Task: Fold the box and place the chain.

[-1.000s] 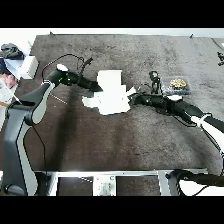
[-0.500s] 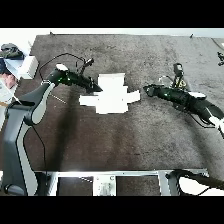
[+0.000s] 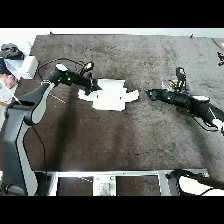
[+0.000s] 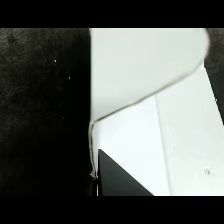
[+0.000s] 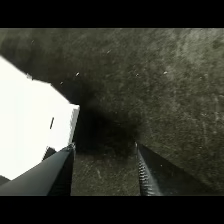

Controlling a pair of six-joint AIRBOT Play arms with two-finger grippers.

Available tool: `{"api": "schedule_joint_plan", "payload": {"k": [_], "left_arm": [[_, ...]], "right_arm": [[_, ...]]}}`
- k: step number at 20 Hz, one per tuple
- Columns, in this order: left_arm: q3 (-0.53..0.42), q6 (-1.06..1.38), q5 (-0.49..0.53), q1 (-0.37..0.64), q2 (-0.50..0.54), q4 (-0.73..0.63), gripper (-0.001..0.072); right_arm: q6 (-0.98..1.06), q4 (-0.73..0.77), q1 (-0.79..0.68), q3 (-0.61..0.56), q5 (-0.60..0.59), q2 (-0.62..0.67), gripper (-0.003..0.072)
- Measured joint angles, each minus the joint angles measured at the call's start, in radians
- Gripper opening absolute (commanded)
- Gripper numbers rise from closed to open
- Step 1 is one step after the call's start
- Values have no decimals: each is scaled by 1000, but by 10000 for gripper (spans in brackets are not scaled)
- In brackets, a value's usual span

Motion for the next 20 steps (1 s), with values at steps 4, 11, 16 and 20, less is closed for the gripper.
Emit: {"api": "schedule_joint_plan", "payload": {"k": [4, 11, 16, 20], "left_arm": [[0, 33, -8, 24, -1, -34, 7], [-73, 59, 14, 35, -2, -74, 7], [-94, 71, 31, 36, -1, -80, 10], [-98, 74, 32, 36, -1, -75, 11]], "right_arm": [[-18, -10, -2, -2, 23, 0, 430], [-110, -14, -3, -2, 97, 0, 430], [-275, -16, 22, -2, 177, 0, 458], [-435, -74, 126, -1, 158, -2, 545]]}}
